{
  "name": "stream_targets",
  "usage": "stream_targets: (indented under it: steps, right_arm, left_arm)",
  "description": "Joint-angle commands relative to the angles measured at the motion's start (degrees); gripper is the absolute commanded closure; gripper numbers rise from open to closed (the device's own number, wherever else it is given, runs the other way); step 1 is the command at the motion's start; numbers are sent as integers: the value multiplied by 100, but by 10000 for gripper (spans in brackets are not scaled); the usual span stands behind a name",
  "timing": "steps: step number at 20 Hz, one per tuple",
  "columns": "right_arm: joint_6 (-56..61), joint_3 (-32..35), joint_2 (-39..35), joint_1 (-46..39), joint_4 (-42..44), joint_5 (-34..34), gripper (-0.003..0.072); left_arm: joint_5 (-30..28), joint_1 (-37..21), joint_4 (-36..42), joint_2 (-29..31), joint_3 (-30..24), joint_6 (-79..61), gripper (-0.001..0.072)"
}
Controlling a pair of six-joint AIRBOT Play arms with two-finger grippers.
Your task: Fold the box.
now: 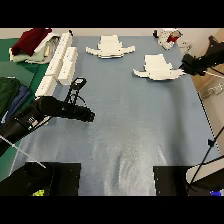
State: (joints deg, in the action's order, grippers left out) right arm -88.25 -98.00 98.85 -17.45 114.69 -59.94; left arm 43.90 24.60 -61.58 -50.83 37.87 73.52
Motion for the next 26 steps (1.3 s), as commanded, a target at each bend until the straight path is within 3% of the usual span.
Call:
stream_targets:
  steps: [1,6,10,15,26]
  right_arm:
    - [125,-1405,1191,-658,109,-271,390]
    - [-199,-2096,2247,-723,669,-157,391]
    - [-203,-2090,2413,-734,638,942,391]
    - [-221,-2090,2494,-817,595,1440,391]
    - [-369,-2090,2826,-850,1228,1462,407]
  left_arm:
    - [0,2,0,7,-2,-2,696]
    - [0,2,0,7,-2,-2,696]
    - [2,2,0,7,-2,-2,696]
    - [0,2,2,7,-2,-2,696]
    - [0,2,2,7,-2,-2,696]
